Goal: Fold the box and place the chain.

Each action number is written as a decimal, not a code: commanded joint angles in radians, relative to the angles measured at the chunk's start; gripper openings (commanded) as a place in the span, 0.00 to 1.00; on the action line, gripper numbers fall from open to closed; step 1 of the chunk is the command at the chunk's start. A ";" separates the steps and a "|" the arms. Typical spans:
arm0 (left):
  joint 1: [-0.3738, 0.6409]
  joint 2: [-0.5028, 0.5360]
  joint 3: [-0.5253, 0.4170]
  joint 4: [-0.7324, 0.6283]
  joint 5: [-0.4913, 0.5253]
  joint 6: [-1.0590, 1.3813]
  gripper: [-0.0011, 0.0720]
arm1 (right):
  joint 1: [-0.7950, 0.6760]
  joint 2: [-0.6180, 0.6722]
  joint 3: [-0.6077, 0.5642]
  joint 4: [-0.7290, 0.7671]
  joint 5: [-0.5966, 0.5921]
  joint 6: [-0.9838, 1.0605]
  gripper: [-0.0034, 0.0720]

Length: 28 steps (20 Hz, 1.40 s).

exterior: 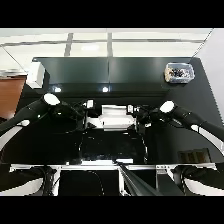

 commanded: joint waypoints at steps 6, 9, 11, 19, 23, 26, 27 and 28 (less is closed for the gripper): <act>-0.017 -0.052 0.051 -0.092 -0.104 0.065 0.37 | 0.000 -0.001 0.000 0.000 0.000 0.000 0.49; -0.018 -0.052 0.051 -0.093 -0.093 0.065 0.29 | 0.000 -0.001 0.000 0.000 0.000 0.000 0.49; -0.028 -0.057 0.051 -0.110 -0.050 0.065 0.29 | 0.000 -0.001 0.000 0.000 0.000 0.001 0.49; -0.122 -0.084 0.051 -0.167 0.093 0.040 0.27 | 0.000 -0.001 0.000 0.000 0.000 0.000 0.49; -0.122 -0.083 0.051 -0.164 0.094 0.034 0.56 | 0.000 -0.001 0.000 0.000 0.000 0.001 0.49; -0.121 -0.083 0.055 -0.150 0.091 -0.007 0.36 | 0.000 -0.001 0.000 0.000 0.000 0.001 0.49; -0.121 -0.082 0.057 -0.148 0.088 -0.016 0.51 | 0.000 -0.001 0.000 0.000 0.000 0.000 0.49; -0.121 -0.074 0.060 -0.147 0.088 -0.035 0.29 | 0.000 -0.001 0.000 0.000 0.000 0.000 0.49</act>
